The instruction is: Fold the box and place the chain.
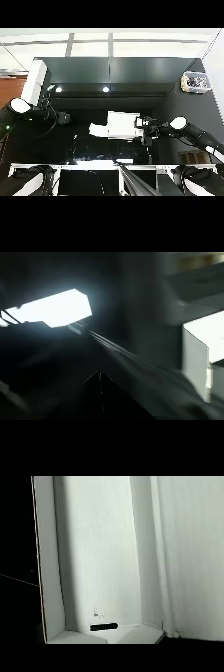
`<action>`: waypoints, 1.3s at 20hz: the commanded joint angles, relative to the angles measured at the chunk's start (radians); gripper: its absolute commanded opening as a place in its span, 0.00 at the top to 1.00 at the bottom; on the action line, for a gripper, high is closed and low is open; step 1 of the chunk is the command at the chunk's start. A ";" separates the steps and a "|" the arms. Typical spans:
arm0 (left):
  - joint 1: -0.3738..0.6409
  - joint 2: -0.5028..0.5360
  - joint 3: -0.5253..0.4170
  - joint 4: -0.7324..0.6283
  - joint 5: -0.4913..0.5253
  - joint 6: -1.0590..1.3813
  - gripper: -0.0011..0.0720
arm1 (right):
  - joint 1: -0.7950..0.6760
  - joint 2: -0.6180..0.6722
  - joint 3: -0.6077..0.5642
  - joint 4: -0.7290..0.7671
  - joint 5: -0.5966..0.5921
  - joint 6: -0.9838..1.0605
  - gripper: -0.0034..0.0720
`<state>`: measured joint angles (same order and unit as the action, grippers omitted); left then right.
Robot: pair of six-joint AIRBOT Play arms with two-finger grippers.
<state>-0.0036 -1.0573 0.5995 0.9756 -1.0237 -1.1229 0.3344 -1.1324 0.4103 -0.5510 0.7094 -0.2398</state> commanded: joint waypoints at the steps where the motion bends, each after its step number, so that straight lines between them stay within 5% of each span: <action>1: 0.047 -0.093 -0.069 -0.238 -0.080 -0.035 0.94 | 0.000 0.000 0.001 0.000 0.001 0.000 0.64; 7: -0.116 -0.280 -0.073 -0.368 0.002 0.001 0.94 | 0.000 0.000 0.001 0.000 0.000 0.000 0.64; 15: -0.269 -0.334 -0.070 -0.509 0.035 0.105 0.94 | 0.000 0.000 0.001 0.000 0.001 0.000 0.64; 20: -0.256 -0.334 -0.011 -0.512 -0.032 0.217 0.93 | 0.000 0.000 0.001 0.000 0.000 0.000 0.64; 23: -0.231 -0.334 0.039 -0.510 -0.113 0.230 0.35 | 0.000 0.000 0.001 0.000 0.000 0.000 0.64; 26: -0.220 -0.334 0.069 -0.509 -0.146 0.230 0.19 | 0.000 0.000 0.001 0.000 0.001 0.000 0.64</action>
<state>-0.2348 -1.3903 0.6373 0.4690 -1.1194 -0.9089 0.3344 -1.1324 0.4103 -0.5510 0.7097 -0.2409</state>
